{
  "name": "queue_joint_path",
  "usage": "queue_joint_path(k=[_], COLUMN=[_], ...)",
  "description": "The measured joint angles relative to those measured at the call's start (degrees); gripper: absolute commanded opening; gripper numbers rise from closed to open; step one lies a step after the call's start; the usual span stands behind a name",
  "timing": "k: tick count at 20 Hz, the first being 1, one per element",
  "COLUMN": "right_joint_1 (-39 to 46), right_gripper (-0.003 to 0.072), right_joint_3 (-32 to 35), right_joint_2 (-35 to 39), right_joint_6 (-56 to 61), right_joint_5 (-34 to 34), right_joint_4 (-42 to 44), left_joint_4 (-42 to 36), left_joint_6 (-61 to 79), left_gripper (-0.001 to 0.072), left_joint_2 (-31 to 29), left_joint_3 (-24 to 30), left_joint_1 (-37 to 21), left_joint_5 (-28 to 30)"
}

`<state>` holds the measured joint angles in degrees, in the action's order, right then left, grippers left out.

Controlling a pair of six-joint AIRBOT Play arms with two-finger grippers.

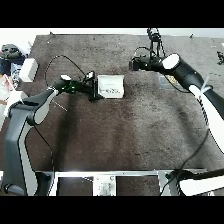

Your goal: Fold the box and place the chain.

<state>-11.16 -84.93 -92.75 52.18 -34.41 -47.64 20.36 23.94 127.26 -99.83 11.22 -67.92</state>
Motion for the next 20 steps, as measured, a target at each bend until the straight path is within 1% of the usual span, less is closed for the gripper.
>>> queue_joint_path(k=[2,3,6,8,11,17,18,19,20], right_joint_1=[3.28,4.46,6.12,6.38,6.21,4.46,3.93,3.5,3.08], right_gripper=[0.017,0.017,0.017,0.017,0.0173,0.0176,0.0213,0.0296,0.0294], right_joint_3=[-5.16,-7.56,-14.45,-17.35,-19.32,-20.35,-20.39,-20.44,-20.46], right_joint_2=[-5.6,-8.13,-15.93,-19.23,-21.77,-23.08,-23.08,-23.02,-22.95], right_joint_6=[-10.67,-14.47,-22.93,-26.95,-30.53,-37.97,-39.56,-40.96,-42.34], right_joint_5=[-9.07,-12.79,-21.94,-25.92,-30.49,-38.95,-39.87,-40.41,-40.85], right_joint_4=[10.21,14.01,22.12,25.42,25.2,20.68,20.22,20.13,19.76], left_joint_4=[0.0,0.0,0.0,-0.02,-0.02,-0.02,-0.02,-0.02,-0.02], left_joint_6=[0.02,0.02,0.02,0.02,0.02,0.04,0.04,0.04,0.04], left_gripper=[0.0353,0.0353,0.0353,0.0353,0.0353,0.0353,0.0353,0.0353,0.0353], left_joint_2=[0.0,0.0,0.0,0.0,0.0,0.0,0.0,0.0,0.0], left_joint_3=[0.0,0.0,0.0,0.0,0.0,0.0,0.0,0.0,0.0], left_joint_1=[0.0,0.0,0.0,0.0,0.0,0.0,0.0,0.0,0.0], left_joint_5=[-0.02,-0.02,-0.04,-0.04,-0.04,-0.04,-0.04,-0.04,-0.07])
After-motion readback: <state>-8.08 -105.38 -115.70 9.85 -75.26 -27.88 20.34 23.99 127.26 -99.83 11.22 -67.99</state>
